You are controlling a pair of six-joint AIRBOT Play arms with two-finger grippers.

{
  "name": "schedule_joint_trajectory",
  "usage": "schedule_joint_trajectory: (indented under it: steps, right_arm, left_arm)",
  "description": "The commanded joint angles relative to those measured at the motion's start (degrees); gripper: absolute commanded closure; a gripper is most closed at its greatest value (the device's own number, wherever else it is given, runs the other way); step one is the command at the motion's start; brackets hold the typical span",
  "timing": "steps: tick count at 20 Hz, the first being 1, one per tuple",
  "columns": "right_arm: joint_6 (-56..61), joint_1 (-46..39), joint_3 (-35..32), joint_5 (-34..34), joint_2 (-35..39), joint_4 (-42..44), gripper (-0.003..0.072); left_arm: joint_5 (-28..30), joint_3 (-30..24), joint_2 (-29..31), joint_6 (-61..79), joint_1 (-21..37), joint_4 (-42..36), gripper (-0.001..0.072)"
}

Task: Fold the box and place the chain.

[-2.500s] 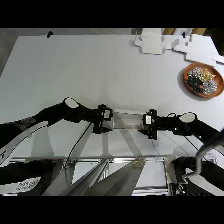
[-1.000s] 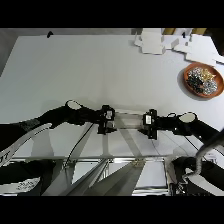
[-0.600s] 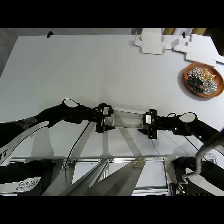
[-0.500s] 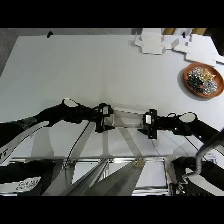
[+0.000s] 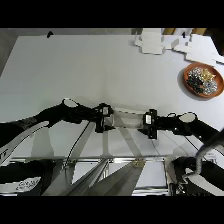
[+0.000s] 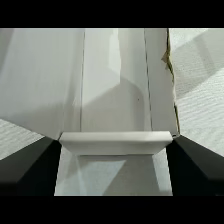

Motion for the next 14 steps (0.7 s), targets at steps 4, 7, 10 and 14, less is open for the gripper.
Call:
schedule_joint_trajectory:
  steps: [4,7,10,14]
  right_arm:
    - [0.0,0.0,0.0,0.0,0.0,0.0,0.0274]
    - [0.0,0.0,0.0,0.0,0.0,0.0,0.0274]
    - [0.0,0.0,0.0,0.0,0.0,0.0,0.0274]
    - [0.0,0.0,0.0,0.0,0.0,0.0,0.0274]
  left_arm:
    - [1.4,0.0,0.1,0.1,-0.9,0.0,0.0016]
    - [1.4,0.0,0.1,0.1,-0.9,-0.1,0.0046]
    - [1.3,0.0,0.1,0.2,-0.9,0.0,0.0518]
    - [1.3,0.0,0.1,0.1,-0.9,0.0,0.0573]
